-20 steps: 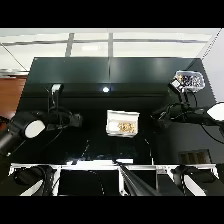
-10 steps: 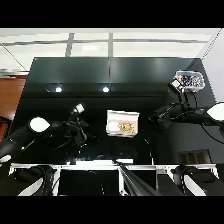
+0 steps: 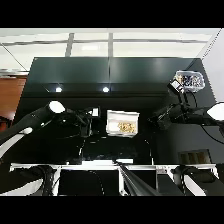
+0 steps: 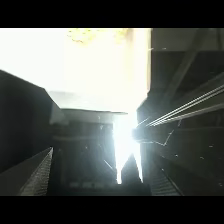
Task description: Fold the box and place the chain.
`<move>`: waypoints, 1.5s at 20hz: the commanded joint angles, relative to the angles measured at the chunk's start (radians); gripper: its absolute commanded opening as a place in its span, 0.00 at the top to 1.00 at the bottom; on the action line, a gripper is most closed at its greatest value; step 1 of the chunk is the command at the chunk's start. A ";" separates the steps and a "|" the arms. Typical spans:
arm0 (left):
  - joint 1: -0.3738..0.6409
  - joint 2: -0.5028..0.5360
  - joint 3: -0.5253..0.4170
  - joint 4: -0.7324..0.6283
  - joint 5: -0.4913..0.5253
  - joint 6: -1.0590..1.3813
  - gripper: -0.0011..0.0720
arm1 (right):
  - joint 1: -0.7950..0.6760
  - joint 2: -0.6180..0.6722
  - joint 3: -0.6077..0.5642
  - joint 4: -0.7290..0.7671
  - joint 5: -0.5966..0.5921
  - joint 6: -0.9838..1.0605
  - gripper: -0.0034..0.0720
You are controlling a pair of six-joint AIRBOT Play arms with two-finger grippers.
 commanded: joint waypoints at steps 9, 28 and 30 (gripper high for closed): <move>-0.038 -0.080 0.047 -0.114 -0.041 0.089 0.02 | 0.000 0.000 0.000 0.000 0.003 0.001 0.18; -0.118 -0.081 0.049 -0.130 0.053 -0.044 0.30 | 0.038 -0.014 0.018 0.157 -0.249 0.041 0.11; -0.118 -0.081 0.049 -0.129 0.060 -0.044 0.30 | 0.100 -0.065 0.058 0.210 -0.298 0.041 0.11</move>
